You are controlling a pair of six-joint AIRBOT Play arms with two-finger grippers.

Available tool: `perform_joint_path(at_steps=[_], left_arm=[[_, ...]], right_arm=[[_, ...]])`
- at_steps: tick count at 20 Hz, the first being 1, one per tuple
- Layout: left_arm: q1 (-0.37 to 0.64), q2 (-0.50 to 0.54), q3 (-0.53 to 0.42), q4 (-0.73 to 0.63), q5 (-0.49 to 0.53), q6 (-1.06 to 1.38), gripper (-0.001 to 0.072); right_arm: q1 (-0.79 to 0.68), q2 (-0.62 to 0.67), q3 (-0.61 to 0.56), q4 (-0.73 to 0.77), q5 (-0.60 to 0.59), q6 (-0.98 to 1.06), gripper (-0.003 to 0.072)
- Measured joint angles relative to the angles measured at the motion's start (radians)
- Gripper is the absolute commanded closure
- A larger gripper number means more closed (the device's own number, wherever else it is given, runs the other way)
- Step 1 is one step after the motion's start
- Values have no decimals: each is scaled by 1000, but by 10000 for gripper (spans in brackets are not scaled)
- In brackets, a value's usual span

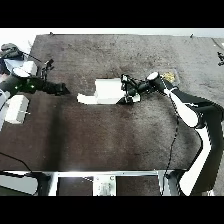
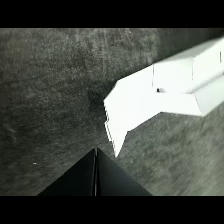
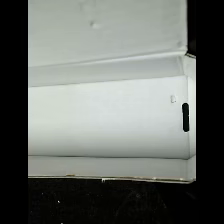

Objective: Fold the box and place the chain.

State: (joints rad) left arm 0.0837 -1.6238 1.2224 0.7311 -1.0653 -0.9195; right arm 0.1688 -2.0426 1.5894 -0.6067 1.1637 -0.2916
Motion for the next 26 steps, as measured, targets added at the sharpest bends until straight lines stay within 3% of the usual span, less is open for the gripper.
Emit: perform_joint_path(at_steps=[13, 20, 21, 22, 26], left_arm=[[-76, -147, -49, -151, 103, -58, 698], [-134, -170, -49, -270, 122, -19, 694], [-139, -171, -49, -286, 124, -11, 546], [-142, -171, -49, -305, 124, 2, 341], [-153, -172, -49, -370, 104, 49, 342]], right_arm=[[0, 0, 0, 0, 0, 0, 247], [0, 0, 0, 0, 0, 0, 248], [0, 0, 0, 0, 0, 0, 248], [0, 0, 0, 0, 0, 0, 248], [0, 0, 0, 0, 0, 0, 248]])
